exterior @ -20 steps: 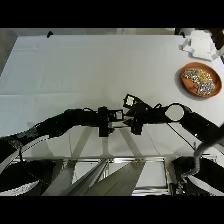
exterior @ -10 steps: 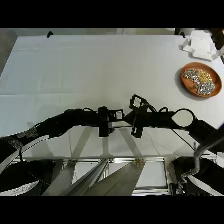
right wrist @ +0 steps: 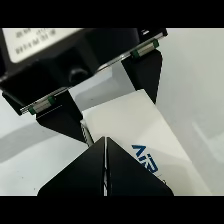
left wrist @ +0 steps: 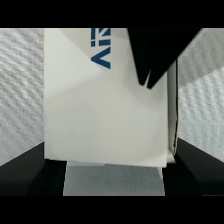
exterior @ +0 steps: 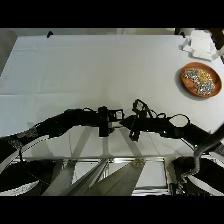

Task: Fold the box and place the chain.

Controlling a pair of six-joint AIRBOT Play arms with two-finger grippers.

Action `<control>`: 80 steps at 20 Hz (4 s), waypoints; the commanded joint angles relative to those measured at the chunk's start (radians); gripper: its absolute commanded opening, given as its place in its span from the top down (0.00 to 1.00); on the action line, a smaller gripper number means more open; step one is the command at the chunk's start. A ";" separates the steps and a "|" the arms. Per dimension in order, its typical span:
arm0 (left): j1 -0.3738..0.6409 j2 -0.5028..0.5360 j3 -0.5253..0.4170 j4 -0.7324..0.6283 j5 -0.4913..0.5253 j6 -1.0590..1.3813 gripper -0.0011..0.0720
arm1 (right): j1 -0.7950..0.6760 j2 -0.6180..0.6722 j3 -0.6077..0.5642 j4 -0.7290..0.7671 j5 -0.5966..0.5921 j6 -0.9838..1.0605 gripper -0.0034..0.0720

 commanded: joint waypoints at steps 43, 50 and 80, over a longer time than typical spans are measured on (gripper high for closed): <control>0.000 0.000 0.000 0.000 0.000 0.000 0.80 | -0.127 0.308 0.085 -0.414 0.002 0.388 0.93; 0.000 0.000 0.000 0.000 0.001 0.000 0.80 | -0.414 0.266 0.478 -1.107 0.648 1.095 0.93; 0.640 0.363 0.000 0.667 0.138 -1.062 0.98 | -0.676 0.010 0.301 -1.272 0.809 1.335 0.92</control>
